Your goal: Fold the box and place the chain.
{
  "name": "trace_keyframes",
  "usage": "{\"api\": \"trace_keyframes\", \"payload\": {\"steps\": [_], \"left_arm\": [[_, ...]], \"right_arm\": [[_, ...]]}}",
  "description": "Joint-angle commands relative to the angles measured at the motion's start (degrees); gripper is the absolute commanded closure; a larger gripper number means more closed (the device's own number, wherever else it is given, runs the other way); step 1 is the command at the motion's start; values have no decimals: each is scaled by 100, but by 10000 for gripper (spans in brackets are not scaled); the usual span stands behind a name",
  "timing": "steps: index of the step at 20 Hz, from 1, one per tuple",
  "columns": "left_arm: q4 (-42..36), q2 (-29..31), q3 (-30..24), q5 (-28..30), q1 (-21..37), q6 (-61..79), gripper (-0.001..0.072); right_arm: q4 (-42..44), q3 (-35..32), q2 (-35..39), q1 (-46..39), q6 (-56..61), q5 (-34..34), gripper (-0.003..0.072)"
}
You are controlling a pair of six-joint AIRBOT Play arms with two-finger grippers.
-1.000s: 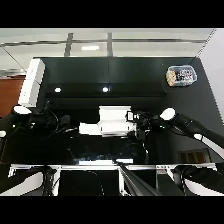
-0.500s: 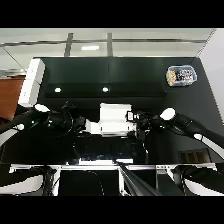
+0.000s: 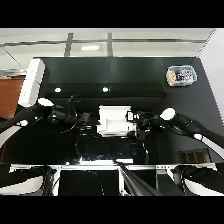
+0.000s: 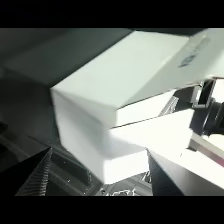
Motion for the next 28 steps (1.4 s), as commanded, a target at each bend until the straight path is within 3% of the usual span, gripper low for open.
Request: {"api": "trace_keyframes", "payload": {"steps": [1, 2, 3, 10, 23, 28], "left_arm": [[544, -4, 345, 17, -461, -503, 56], [811, -4, 472, 28, -586, -761, 165], [1071, -4, 599, 59, -706, -1038, 227], [1818, -4, 1176, 197, -1139, -2426, 227], [2671, -4, 1233, 1224, -2044, -4428, 228], [4358, -9, 1460, 1134, -2402, -5803, 227]], "right_arm": [[2, 4, -2, 2, 0, 0, 222], [2, 4, -2, 2, 0, 0, 222], [2, 4, -2, 2, 0, 0, 222], [2, 4, -2, 2, 0, 0, 222], [2, 4, -2, 2, 0, -2, 222], [0, 4, -2, 2, 0, 0, 222]]}}
